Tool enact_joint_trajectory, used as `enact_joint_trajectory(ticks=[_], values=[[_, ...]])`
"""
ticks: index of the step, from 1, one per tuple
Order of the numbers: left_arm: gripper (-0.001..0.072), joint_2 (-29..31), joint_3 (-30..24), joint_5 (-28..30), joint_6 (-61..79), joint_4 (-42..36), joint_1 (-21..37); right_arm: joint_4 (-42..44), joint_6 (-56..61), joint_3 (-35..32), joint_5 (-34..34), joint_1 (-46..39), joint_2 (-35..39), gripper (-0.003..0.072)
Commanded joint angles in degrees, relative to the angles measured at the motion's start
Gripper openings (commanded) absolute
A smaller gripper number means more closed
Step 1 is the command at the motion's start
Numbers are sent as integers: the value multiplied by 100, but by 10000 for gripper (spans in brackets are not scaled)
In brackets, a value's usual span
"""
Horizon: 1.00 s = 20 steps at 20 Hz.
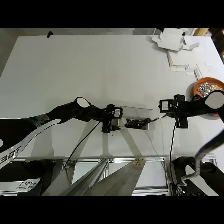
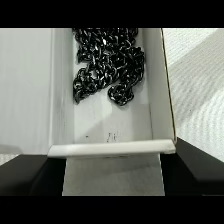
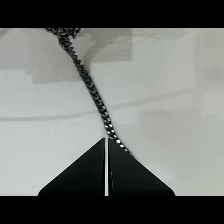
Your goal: Fold the box and place the chain.
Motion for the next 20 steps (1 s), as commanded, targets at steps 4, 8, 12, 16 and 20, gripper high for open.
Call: enact_joint_trajectory(ticks=[4, 8, 12, 16, 20], values=[[504, 0, 2, 0, 2, 2, 0, -262, 39, -238, -540, -2, -232, 183], [504, 0, 2, 0, 2, 2, 0, -442, 35, -337, -787, -2, -603, 182], [504, 0, 2, 2, 2, 2, 0, -437, -2, -337, -1178, -2, -973, 182], [504, 0, 2, 2, 2, 2, 0, -437, -400, -337, -1193, -2, -1403, 182], [504, 0, 2, 2, 2, 2, 0, -437, -400, -337, -1196, -2, -1650, 172]])
